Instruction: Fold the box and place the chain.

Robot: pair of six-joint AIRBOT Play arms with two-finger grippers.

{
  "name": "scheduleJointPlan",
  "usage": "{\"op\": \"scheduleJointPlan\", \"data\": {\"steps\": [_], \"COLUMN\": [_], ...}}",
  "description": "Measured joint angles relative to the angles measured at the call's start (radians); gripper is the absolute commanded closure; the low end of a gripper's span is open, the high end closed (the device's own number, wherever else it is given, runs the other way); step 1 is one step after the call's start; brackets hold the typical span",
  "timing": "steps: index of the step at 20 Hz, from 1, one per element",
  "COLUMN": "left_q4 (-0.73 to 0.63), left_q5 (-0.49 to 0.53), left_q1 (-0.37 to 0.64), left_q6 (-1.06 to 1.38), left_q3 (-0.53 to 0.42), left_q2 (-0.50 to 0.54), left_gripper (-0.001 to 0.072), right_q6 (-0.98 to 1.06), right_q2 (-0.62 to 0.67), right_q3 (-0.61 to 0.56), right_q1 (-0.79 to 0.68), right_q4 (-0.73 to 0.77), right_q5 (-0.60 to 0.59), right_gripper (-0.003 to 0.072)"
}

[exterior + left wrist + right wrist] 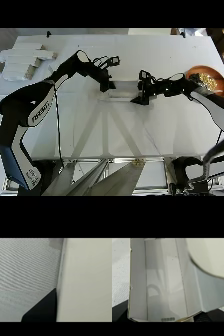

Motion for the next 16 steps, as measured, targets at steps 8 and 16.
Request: {"op": "scheduleJointPlan", "data": {"steps": [8, 16], "left_q4": [0.0, -0.007], "left_q5": [-0.003, 0.014], "left_q1": [0.0, -0.001], "left_q6": [0.0, -0.002], "left_q3": [0.0, 0.0], "left_q2": [0.0, 0.0], "left_gripper": [0.0694, 0.0694], "right_q6": [0.038, 0.053], "right_q2": [0.001, 0.001], "right_q3": [0.002, 0.002], "right_q1": [0.0, -0.027], "right_q4": [-0.059, -0.007], "right_q5": [0.065, 0.013], "right_gripper": [-0.0006, -0.0006]}}
